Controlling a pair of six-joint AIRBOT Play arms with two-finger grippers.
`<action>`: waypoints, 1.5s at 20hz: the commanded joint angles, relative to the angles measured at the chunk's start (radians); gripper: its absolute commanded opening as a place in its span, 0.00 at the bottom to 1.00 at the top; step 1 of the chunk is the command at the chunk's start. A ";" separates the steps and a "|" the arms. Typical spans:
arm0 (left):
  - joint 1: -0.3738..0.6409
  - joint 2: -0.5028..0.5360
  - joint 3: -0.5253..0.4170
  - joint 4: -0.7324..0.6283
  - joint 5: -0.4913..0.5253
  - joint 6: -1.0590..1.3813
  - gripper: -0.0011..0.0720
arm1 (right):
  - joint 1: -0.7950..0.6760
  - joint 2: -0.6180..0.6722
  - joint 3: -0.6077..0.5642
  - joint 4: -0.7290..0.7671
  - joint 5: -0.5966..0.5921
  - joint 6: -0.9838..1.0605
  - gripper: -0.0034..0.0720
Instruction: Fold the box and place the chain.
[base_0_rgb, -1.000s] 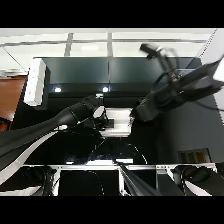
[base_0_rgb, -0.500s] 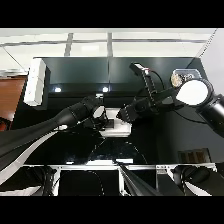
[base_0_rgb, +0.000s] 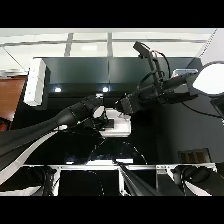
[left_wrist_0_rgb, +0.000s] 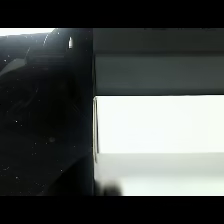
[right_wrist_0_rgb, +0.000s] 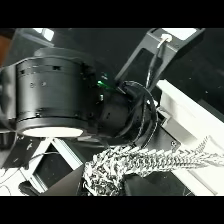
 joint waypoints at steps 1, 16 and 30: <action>0.001 0.001 0.000 0.000 -0.001 0.000 0.05 | -0.001 0.000 0.022 0.006 0.024 0.000 0.06; 0.001 0.001 0.000 0.001 -0.001 0.000 0.05 | -0.039 0.002 -0.196 -0.065 -0.030 0.004 0.07; 0.001 0.001 0.000 0.001 -0.001 0.000 0.05 | -0.261 0.142 -0.194 -0.064 0.045 0.004 0.07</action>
